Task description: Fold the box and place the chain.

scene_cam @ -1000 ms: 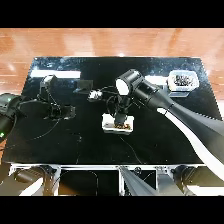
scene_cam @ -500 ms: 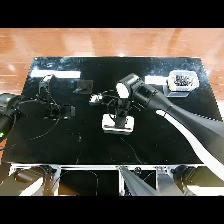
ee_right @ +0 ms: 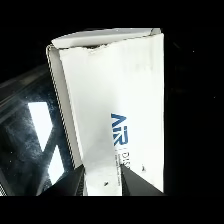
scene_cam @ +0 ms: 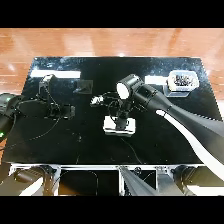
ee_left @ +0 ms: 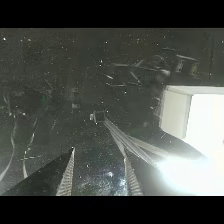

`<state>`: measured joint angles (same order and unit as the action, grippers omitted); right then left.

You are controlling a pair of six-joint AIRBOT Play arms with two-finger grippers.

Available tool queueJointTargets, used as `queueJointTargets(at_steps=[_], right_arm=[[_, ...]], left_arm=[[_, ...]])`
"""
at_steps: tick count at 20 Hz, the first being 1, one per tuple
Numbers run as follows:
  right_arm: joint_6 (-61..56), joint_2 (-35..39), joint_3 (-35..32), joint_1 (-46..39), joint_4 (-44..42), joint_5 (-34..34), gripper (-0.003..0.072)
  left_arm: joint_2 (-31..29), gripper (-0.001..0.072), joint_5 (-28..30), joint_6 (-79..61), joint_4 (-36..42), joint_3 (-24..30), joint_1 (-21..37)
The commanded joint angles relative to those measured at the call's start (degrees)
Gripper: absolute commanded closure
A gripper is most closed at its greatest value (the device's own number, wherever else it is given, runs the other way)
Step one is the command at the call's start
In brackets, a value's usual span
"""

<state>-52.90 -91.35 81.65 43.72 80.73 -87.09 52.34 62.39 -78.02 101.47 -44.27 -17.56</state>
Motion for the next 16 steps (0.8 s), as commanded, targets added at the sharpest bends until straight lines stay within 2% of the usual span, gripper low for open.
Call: queueJointTargets(at_steps=[1, 16], right_arm=[[-0.46, 0.0, 0.0, 0.0, -0.35, -0.81, 0.0409], [-0.9, -1.33, 0.0, 0.0, -1.2, 1.16, 0.0409]], left_arm=[[-0.02, 0.0296, -0.09, 0.04, 0.02, 0.02, 0.04], [-0.02, 0.0296, -0.17, 0.04, 0.42, 0.02, 0.04]])
